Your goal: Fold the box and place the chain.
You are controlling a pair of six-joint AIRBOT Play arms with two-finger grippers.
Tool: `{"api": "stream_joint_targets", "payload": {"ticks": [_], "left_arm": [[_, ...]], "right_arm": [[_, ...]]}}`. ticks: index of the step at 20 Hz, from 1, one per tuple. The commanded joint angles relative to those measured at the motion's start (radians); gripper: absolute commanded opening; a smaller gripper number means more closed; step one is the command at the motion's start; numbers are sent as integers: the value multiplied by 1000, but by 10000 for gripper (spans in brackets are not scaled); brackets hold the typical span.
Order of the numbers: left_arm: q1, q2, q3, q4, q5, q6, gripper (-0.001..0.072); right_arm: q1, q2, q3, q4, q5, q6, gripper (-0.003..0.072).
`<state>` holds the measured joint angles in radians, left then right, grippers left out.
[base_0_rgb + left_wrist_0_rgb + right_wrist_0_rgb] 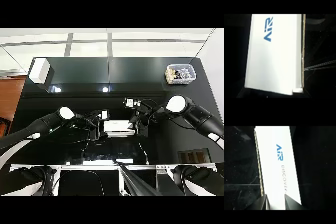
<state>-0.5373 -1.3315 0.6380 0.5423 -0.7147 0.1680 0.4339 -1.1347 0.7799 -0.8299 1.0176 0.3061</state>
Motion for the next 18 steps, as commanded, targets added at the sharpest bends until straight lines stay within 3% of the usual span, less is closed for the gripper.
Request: {"api": "stream_joint_targets", "payload": {"ticks": [1,11,18], "left_arm": [[-1,-1,1,0,1,0,372],[-1,-1,1,0,1,0,372],[-1,-1,1,0,1,0,372]], "right_arm": [[1,0,-4,-14,11,0,271],[12,0,-29,-38,18,0,271],[2,9,-18,-104,133,158,271]]}}
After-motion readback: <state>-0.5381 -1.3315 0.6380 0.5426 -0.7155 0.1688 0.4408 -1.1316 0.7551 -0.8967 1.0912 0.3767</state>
